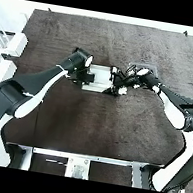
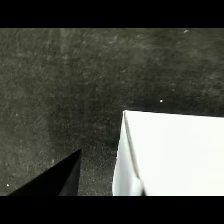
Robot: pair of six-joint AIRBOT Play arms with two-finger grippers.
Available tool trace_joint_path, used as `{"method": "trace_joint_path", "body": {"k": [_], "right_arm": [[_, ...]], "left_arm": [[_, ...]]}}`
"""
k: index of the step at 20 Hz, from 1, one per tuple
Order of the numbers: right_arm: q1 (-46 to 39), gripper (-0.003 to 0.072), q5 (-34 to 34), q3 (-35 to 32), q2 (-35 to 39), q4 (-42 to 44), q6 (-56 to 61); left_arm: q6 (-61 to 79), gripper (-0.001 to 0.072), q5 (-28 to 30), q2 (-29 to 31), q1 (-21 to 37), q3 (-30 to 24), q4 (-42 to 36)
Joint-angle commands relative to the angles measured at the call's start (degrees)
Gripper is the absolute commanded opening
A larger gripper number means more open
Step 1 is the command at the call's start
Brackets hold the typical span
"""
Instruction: Fold the box and place the chain.
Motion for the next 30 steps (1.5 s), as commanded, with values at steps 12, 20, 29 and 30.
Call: {"method": "trace_joint_path", "body": {"k": [12,20,29,30], "right_arm": [[0.1,0.0557,-0.2,0.0,0.0,0.0,-0.1],[0.1,0.0557,-0.2,0.0,0.0,0.0,-0.1],[0.1,0.0557,-0.2,0.0,0.0,0.0,-0.1],[0.1,0.0557,-0.2,0.0,0.0,0.0,-0.1]], "left_arm": [[6.5,0.0368,-5.4,8.0,-0.1,3.7,0.4],[13.9,0.0366,1.3,23.4,-2.3,-2.8,7.3],[31.9,0.0365,36.7,48.6,-0.2,-42.4,7.6],[33.6,0.0365,39.6,50.0,0.3,-46.3,7.6]]}}
